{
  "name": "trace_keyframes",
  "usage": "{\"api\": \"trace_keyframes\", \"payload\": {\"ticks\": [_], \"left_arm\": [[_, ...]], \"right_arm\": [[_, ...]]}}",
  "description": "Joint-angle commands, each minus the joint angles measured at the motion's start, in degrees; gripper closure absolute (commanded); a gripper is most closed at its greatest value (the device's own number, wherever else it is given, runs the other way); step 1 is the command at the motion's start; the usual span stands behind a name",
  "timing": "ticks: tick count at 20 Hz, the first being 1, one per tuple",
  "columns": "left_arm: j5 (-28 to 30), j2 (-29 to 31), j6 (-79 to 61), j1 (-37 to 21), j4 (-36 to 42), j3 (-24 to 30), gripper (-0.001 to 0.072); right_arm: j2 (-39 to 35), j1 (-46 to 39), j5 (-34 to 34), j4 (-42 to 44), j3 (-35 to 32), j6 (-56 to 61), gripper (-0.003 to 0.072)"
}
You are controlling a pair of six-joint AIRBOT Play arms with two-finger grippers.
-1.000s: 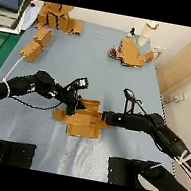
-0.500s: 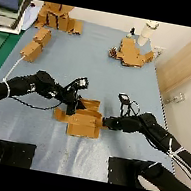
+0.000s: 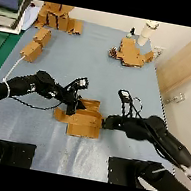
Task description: Fold the box.
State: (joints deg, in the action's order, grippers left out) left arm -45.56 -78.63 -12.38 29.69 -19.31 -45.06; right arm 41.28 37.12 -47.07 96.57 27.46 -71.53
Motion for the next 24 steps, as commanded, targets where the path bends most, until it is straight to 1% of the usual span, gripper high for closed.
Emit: {"api": "trace_keyframes", "payload": {"ticks": [1, 2, 3, 4, 5, 6, 7, 9, 11, 13, 16, 24], "left_arm": [[0.0, 0.0, 0.0, 0.0, 0.0, 0.0, 0.0697], [0.0, 0.0, 0.0, 0.0, 0.0, 0.0, 0.0697], [0.0, 0.0, 0.0, 0.0, 0.0, 0.0, 0.0697], [0.0, 0.0, 0.0, 0.0, 0.0, 0.0, 0.0697], [0.0, 0.0, 0.0, 0.0, 0.0, 0.0, 0.0697], [0.0, 0.0, 0.0, 0.0, 0.0, 0.0, 0.0697], [0.0, 0.0, 0.0, 0.0, 0.0, 0.0, 0.0697], [0.0, 0.0, 0.0, 0.0, 0.0, 0.0, 0.0697], [0.0, 0.0, 0.0, 0.0, 0.0, 0.0, 0.0697], [0.0, 0.0, 0.0, 0.0, 0.0, 0.0, 0.0697], [0.0, 0.0, 0.0, 0.0, 0.0, 0.0, 0.0697], [0.0, 0.0, 0.0, 0.0, 0.0, 0.0, 0.0697]], "right_arm": [[-6.1, 11.5, -4.9, -2.3, -0.3, -8.8, 0.0686], [-6.1, 16.7, -5.3, -2.9, -0.5, -12.0, 0.0686], [-5.6, 22.3, -5.2, -5.4, -0.5, -14.6, 0.0685], [-4.8, 27.1, -4.8, -8.9, -0.5, -16.5, 0.0684], [-3.4, 31.4, -4.8, -13.5, -0.7, -18.2, 0.0663], [-1.5, 34.2, -4.9, -19.1, -0.8, -18.1, 0.0398], [0.6, 35.2, -4.6, -22.8, -0.8, -18.1, 0.0143], [5.0, 35.2, -3.6, -26.2, -0.8, -18.1, 0.0138], [8.9, 35.2, -1.4, -27.4, -0.7, -18.1, 0.0138], [11.2, 35.2, 1.1, -29.5, -0.7, -18.0, 0.0138], [12.2, 35.2, 3.8, -32.3, -0.7, -17.8, 0.0138], [13.2, 35.2, 4.2, -32.8, -0.7, -16.8, 0.0138]]}}
